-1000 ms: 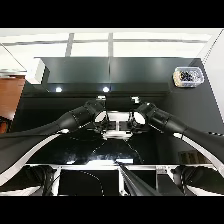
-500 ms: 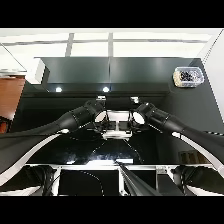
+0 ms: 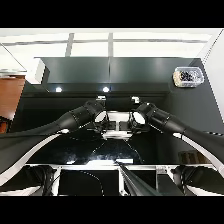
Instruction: Fold the box and place the chain.
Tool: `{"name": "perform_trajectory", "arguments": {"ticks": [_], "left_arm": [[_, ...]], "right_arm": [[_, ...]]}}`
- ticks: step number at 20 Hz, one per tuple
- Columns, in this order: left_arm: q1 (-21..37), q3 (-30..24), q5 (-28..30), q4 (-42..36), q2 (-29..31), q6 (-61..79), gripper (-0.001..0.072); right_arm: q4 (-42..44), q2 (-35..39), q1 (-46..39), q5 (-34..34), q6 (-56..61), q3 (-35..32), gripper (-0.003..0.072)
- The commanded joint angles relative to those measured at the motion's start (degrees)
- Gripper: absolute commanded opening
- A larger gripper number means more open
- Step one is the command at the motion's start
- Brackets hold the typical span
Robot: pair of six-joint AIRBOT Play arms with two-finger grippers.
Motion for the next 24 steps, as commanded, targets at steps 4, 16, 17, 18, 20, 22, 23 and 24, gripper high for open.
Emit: {"name": "perform_trajectory", "arguments": {"ticks": [4, 16, 17, 18, 20, 22, 23, 24], "left_arm": [[0.0, 0.0, 0.0, 0.0, 0.0, 0.1, 0.0028], [0.0, 0.0, -0.1, 0.0, 0.0, 0.1, 0.0027], [0.0, 0.0, -0.1, 0.0, 0.0, 0.1, 0.0028], [0.0, 0.0, -0.1, 0.0, 0.0, 0.1, 0.0027], [0.0, 0.0, -0.1, 0.0, 0.0, 0.1, 0.0028], [0.0, 0.0, 0.0, 0.0, 0.0, 0.1, 0.0027], [0.0, 0.0, 0.0, 0.0, 0.0, 0.1, 0.0028], [0.0, 0.0, 0.1, 0.1, 0.0, 0.1, 0.0027]], "right_arm": [[-0.7, 0.1, 0.1, -1.1, 0.0, 0.0, 0.006], [-6.3, 20.5, -5.9, 7.1, -10.4, 0.0, 0.0389], [-7.9, 24.3, -7.4, 8.3, -11.6, 0.0, 0.0389], [-10.8, 28.2, -9.3, 8.9, -13.2, 0.0, 0.0389], [-21.6, 33.1, -13.9, 8.8, -14.1, 0.0, 0.0388], [-32.6, 33.6, -20.3, 5.1, -14.1, -1.1, 0.038], [-35.1, 33.4, -24.3, -0.4, -14.1, -2.7, 0.038], [-35.5, 33.1, -29.2, -8.7, -14.1, -5.1, 0.038]]}}
